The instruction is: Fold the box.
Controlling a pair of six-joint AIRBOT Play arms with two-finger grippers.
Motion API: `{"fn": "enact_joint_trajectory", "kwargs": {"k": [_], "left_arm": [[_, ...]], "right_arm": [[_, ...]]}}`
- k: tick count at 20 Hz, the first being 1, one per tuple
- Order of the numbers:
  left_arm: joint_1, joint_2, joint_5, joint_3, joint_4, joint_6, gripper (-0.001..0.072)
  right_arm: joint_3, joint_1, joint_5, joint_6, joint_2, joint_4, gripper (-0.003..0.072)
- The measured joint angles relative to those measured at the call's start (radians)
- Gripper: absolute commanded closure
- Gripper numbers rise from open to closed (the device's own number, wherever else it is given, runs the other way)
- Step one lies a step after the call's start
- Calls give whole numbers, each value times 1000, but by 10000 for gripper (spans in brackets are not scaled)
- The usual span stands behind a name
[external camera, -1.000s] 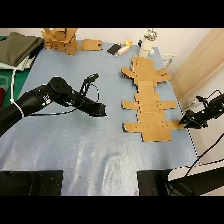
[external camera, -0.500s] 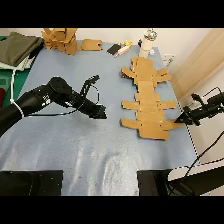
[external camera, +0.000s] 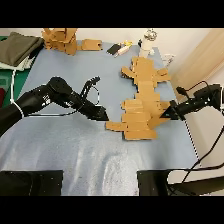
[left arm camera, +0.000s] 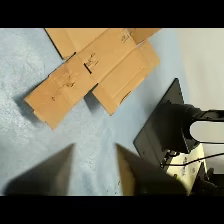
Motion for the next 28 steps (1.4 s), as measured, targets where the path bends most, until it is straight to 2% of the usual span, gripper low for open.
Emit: {"fn": "enact_joint_trajectory", "kwargs": {"k": [2,4,6,11,12,13,14,18,24,28], "left_arm": [[0,0,-2,1,-2,0,227],[0,0,-15,1,-2,1,227],[1,0,-27,1,-2,1,226],[9,0,-64,1,3,1,226],[15,0,-69,1,4,1,227],[23,0,-77,1,4,1,226],[32,0,-85,1,4,1,226],[100,0,-126,1,7,4,226],[271,0,-219,-1,77,43,227],[378,0,-243,-34,124,55,227]], "right_arm": [[-68,63,60,29,64,4,663],[-133,128,114,47,116,5,374],[-181,187,168,65,142,-5,351],[-227,269,266,109,143,-51,370],[-230,279,275,113,135,-53,470],[-232,288,271,116,127,-56,610],[-233,302,274,117,117,-55,681],[-237,393,291,58,90,9,682],[-253,623,437,-40,111,84,682],[-320,734,562,-76,194,86,683]]}}
